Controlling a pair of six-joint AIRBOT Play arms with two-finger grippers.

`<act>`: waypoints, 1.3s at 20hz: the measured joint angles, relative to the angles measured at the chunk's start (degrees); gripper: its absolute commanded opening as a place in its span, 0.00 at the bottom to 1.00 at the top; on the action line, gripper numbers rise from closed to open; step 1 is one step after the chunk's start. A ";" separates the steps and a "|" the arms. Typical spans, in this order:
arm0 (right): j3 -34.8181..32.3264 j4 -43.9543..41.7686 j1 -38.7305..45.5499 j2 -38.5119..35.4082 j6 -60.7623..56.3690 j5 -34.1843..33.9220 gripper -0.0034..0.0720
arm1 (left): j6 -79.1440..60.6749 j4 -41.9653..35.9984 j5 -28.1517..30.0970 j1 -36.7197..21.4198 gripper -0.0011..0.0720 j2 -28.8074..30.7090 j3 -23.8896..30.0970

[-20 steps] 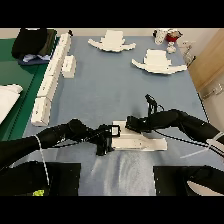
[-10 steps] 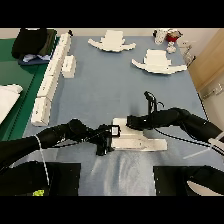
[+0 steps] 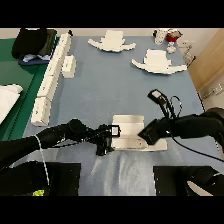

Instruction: Fold the box.

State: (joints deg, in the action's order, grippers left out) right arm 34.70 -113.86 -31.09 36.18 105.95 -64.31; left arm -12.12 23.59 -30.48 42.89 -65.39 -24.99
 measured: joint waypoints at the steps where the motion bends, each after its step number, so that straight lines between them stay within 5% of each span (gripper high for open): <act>1: -1.11 0.85 0.00 -1.29 3.10 -2.25 0.78 | 0.00 0.00 0.00 0.00 0.64 0.00 0.00; 5: -6.62 5.73 0.00 -3.17 15.54 -3.48 0.82 | 0.00 0.00 0.00 0.00 0.64 0.00 0.00; 13: -11.39 10.29 0.00 3.26 35.30 7.54 0.79 | 0.02 0.00 0.00 0.00 0.64 0.00 0.00; 17: -11.58 5.88 0.00 4.42 41.18 9.75 0.23 | 0.00 0.00 0.00 0.00 0.64 0.00 0.00; 23: -11.61 -2.25 -0.02 5.55 47.93 12.28 0.22 | 0.00 0.00 0.02 0.00 0.64 0.00 0.00; 24: -11.61 -3.10 -0.02 6.01 48.65 12.79 0.31 | 0.00 0.00 0.02 0.00 0.64 0.00 0.00; 26: -11.61 -4.31 -0.04 6.93 49.55 13.38 0.86 | 0.00 0.00 0.02 0.00 0.64 0.00 0.00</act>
